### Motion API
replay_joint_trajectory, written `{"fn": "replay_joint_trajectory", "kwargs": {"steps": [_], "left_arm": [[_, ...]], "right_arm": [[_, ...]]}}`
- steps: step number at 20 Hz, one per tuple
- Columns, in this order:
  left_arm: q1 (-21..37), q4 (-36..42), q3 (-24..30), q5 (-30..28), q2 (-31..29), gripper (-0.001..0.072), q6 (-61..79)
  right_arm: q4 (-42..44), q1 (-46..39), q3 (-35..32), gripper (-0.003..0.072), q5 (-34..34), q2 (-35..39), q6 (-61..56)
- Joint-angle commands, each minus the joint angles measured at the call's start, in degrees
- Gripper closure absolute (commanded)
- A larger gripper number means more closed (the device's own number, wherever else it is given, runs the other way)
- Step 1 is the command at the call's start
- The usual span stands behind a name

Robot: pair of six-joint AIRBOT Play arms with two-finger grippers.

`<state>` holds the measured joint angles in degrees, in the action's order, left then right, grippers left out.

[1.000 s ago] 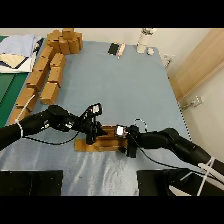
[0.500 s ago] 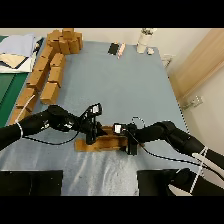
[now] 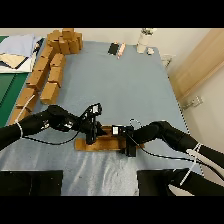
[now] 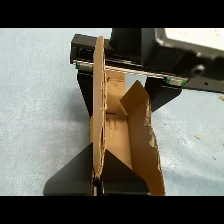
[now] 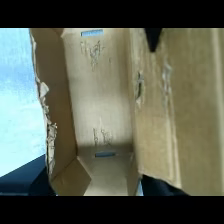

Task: Fold the box.

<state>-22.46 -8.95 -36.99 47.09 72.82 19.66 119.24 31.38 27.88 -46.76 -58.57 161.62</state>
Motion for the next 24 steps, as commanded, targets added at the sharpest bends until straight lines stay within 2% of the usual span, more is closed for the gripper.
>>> {"fn": "replay_joint_trajectory", "kwargs": {"steps": [1,2,4,6,7,8,21,24], "left_arm": [[0.0,0.0,0.0,0.0,0.0,0.0695,0.0],[0.0,0.0,0.0,0.0,0.0,0.0696,0.0],[0.0,0.0,0.0,0.0,0.0,0.0696,0.0],[0.0,0.0,0.0,0.0,0.0,0.0695,0.0],[0.0,0.0,0.0,0.0,0.0,0.0695,0.0],[0.0,0.0,0.0,0.0,0.0,0.0696,0.0],[0.0,0.0,0.0,0.0,0.0,0.0695,0.0],[0.0,3.5,0.0,0.0,0.0,0.0695,0.0]], "right_arm": [[0.4,0.0,0.0,0.0022,0.2,-0.4,0.4],[0.4,0.0,0.0,0.0055,0.2,-0.4,0.4],[0.4,0.0,0.0,0.0064,0.2,-0.4,0.4],[0.4,0.0,0.0,0.0195,-0.1,-0.4,0.4],[0.3,0.0,0.1,0.0197,-0.1,-0.4,0.4],[0.4,0.0,0.1,0.0230,-0.1,-0.4,0.4],[0.6,0.0,0.1,0.0237,-0.2,-0.4,0.4],[0.6,0.0,0.1,0.0238,-0.2,-0.4,0.4]]}}
